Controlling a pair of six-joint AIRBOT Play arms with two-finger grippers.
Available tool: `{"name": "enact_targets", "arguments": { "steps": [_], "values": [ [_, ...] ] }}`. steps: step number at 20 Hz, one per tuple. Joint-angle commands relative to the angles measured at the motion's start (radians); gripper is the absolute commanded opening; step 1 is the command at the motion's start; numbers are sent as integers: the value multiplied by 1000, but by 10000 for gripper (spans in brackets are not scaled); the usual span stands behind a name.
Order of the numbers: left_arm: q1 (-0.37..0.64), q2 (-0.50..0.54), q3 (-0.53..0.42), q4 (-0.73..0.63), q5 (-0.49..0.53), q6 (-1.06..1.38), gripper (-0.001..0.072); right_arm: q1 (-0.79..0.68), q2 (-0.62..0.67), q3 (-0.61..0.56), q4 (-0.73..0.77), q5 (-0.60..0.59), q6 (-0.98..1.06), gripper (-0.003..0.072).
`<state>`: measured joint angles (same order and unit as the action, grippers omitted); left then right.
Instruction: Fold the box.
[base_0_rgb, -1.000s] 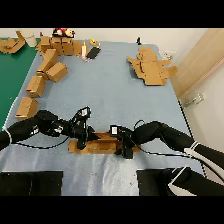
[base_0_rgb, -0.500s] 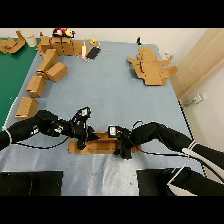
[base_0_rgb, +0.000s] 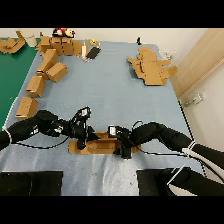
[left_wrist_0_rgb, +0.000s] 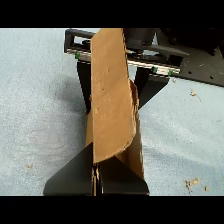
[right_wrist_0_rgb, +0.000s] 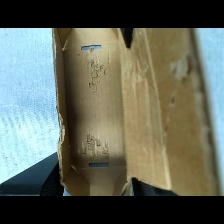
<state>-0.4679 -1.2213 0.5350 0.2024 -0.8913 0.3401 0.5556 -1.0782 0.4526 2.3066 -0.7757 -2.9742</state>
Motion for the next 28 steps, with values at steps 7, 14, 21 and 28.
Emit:
{"name": "enact_targets", "arguments": {
  "steps": [7,14,21,28],
  "values": [
    [0,0,0,0,1,0,11,1,-1,-1,-6,-11,0,446],
    [0,0,0,-42,7,7,11,1,-1,-1,-6,-11,0,446],
    [0,0,0,-46,10,-1,42,1,-1,-1,-6,-11,0,446],
    [39,93,0,102,111,-336,698,1,-1,-1,-6,-11,0,447]
  ]
}}
